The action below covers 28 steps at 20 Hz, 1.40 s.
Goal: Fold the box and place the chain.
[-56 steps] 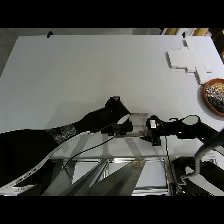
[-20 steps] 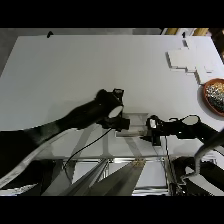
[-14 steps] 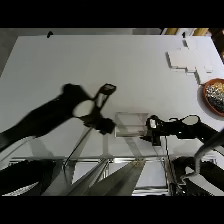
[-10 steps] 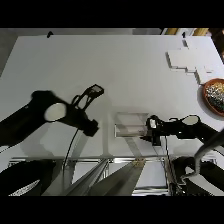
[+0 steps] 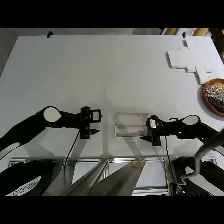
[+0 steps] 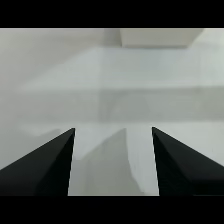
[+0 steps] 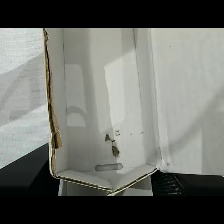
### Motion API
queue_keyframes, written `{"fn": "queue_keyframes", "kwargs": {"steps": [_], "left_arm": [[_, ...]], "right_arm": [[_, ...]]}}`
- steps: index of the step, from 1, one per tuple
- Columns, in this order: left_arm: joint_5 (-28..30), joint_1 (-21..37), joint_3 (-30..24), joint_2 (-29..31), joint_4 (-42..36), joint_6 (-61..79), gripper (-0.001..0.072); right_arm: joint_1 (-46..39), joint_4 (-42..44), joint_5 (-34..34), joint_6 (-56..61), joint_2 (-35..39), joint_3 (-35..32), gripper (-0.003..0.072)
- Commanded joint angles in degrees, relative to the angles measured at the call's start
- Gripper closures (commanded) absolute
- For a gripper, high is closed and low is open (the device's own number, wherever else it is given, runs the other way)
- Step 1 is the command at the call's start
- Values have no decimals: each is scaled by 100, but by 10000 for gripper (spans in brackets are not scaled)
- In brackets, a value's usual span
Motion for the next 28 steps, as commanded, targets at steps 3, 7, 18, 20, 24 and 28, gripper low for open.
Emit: {"fn": "queue_keyframes", "kwargs": {"steps": [3,7,18,20,24,28], "left_arm": [[31,-385,-87,-706,-1539,2472,120],[-125,-442,-83,-791,-2055,2481,12],[-339,-452,35,-1270,-2079,1882,12],[-293,-577,201,-1360,-2085,1853,11],[-249,-765,310,-1609,-2168,1853,10],[-52,-918,310,-1626,-2326,1875,7]], "right_arm": [[2,2,0,2,4,2,412],[2,0,2,2,4,2,412],[2,0,2,2,4,2,412],[2,0,2,2,4,2,412],[2,0,2,2,4,2,412],[2,0,2,2,4,2,412]]}}
